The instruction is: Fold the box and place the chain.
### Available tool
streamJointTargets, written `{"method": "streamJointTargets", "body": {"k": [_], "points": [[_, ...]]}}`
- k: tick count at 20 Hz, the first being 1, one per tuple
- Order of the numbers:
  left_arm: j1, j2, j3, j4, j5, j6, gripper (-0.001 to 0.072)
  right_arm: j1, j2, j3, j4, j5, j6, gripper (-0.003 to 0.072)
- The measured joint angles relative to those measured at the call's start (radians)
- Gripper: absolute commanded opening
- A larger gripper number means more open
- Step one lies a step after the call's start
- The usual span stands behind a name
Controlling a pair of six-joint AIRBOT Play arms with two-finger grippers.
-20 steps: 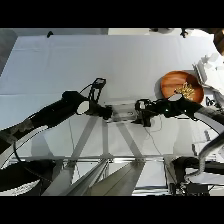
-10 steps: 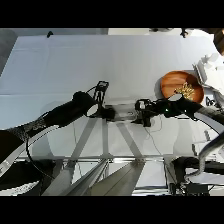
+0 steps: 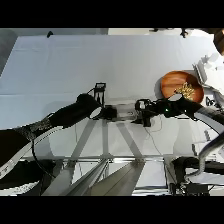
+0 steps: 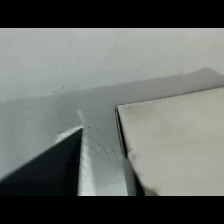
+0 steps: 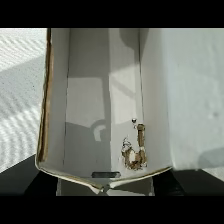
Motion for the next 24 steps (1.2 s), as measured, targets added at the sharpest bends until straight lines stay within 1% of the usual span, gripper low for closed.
{"method": "streamJointTargets", "body": {"k": [1, 6, 7, 8, 9, 10, 11, 14, 17, 21, 24], "points": [[0.000, -0.003, 0.001, -0.006, 0.006, -0.017, 0.0007, 0.000, 0.000, 0.000, 0.004, 0.002, 0.000, 0.0524], [-0.001, -0.010, 0.002, -0.015, 0.016, -0.035, 0.0015, 0.000, 0.000, 0.000, 0.002, 0.005, 0.001, 0.0524], [-0.001, -0.010, 0.002, -0.018, 0.019, -0.035, 0.0061, 0.000, 0.000, 0.000, 0.002, 0.004, 0.001, 0.0524], [-0.001, -0.011, 0.002, -0.018, 0.027, -0.034, 0.0274, 0.000, 0.000, 0.000, 0.000, 0.002, 0.000, 0.0524], [-0.001, -0.015, 0.001, -0.019, 0.040, -0.033, 0.0528, 0.000, 0.000, 0.000, -0.005, -0.009, 0.000, 0.0524], [-0.001, -0.011, 0.002, -0.026, 0.036, -0.034, 0.0696, -0.001, 0.000, 0.000, -0.005, -0.009, 0.000, 0.0524], [-0.001, -0.010, 0.002, -0.028, 0.047, -0.037, 0.0693, 0.000, 0.000, 0.000, -0.003, -0.006, 0.000, 0.0524], [-0.001, 0.007, 0.001, -0.025, 0.030, -0.034, 0.0693, 0.000, 0.000, 0.000, -0.002, -0.003, 0.000, 0.0524], [0.000, 0.056, 0.002, -0.030, 0.014, 0.024, 0.0692, 0.000, 0.000, 0.000, -0.001, -0.002, 0.000, 0.0524], [0.001, 0.159, 0.002, -0.049, -0.080, 0.195, 0.0692, 0.000, 0.000, 0.000, 0.000, 0.000, 0.000, 0.0524], [0.012, 0.248, -0.003, -0.064, -0.154, 0.399, 0.0692, 0.000, 0.000, 0.000, 0.000, 0.000, 0.000, 0.0524]]}}
